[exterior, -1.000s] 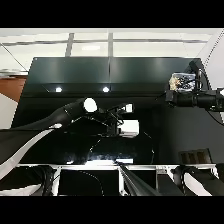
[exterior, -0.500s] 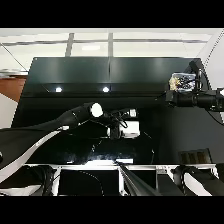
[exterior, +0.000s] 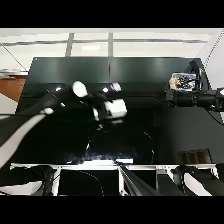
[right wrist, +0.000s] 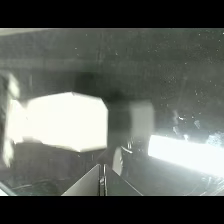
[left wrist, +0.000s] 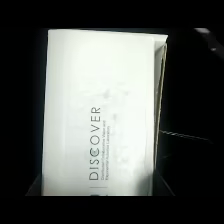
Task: Fold the box and place the chain.
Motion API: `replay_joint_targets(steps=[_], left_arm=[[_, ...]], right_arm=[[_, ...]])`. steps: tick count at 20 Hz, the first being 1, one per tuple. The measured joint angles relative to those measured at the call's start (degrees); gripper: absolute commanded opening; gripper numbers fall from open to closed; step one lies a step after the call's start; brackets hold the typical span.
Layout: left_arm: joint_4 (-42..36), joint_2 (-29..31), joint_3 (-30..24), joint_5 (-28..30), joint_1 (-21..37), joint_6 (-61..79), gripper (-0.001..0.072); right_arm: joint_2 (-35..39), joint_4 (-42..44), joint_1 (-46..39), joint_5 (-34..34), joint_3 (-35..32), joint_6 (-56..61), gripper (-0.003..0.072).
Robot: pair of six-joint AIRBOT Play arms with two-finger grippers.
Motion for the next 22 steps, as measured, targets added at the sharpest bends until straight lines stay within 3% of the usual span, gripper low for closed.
replay_joint_targets(steps=[4,8,12,15,16,17,22], left_arm=[[2.7,-1.5,5.7,2.4,17.7,-5.8,0.0294],[10.9,-10.5,19.5,1.7,32.0,-18.0,0.0295],[17.6,-21.1,33.8,0.8,40.3,-26.3,0.0295],[19.8,-27.3,40.7,-0.1,43.8,-33.2,0.0296],[20.3,-28.9,41.9,-0.3,44.4,-34.7,0.0427],[20.3,-30.0,42.9,-0.8,44.7,-35.8,0.0704],[22.6,-32.5,49.0,-4.2,44.4,-38.7,0.0709]], right_arm=[[0.0,0.3,0.0,0.0,0.0,0.0,0.0044],[0.0,0.5,0.1,0.0,0.0,0.0,0.0044],[0.0,1.6,0.3,0.6,0.0,0.0,0.0044],[0.0,2.7,0.4,0.9,0.0,0.0,0.0044],[0.0,3.0,0.4,0.9,0.0,0.0,0.0044],[0.0,3.2,0.4,1.0,0.0,0.0,0.0044],[0.0,3.6,0.4,1.1,0.0,0.0,0.0044]])
